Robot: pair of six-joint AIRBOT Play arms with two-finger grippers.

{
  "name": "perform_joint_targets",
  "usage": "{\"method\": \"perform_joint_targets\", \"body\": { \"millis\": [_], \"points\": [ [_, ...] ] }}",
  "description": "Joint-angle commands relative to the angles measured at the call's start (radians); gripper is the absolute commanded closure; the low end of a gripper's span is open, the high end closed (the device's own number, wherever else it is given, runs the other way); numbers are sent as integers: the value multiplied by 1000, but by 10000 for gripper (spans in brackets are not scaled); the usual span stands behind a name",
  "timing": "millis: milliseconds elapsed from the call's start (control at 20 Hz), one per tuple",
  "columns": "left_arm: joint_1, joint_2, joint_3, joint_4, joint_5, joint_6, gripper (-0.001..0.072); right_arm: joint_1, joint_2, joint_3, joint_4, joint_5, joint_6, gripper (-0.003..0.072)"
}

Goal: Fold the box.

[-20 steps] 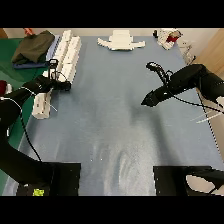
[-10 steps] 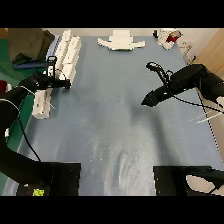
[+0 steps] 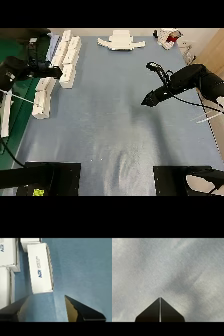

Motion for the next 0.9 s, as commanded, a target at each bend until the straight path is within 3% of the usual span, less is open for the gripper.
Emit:
{"method": "perform_joint_targets", "body": {
  "millis": [0,50,100,250,300,400,600,850],
  "points": [
    [13,137,1,-14,-203,-43,32,0,-1,1,0,0,0,681],
    [13,164,1,-58,-285,-43,308,0,-1,1,0,0,0,681],
    [13,183,1,-83,-365,-42,707,0,-1,1,0,0,0,681],
    [-29,198,-18,-114,-585,-119,696,0,-1,1,-2,0,0,681],
    [-59,199,-46,-114,-615,-146,697,0,-1,1,-2,0,0,681],
    [-149,200,-134,-114,-590,-192,697,0,-1,1,-3,0,0,681],
    [-336,198,-314,-113,-380,-206,695,0,-1,1,-3,0,0,681],
    [-392,198,-347,-119,-350,-206,695,0,-1,1,-3,0,0,680]
  ]
}}
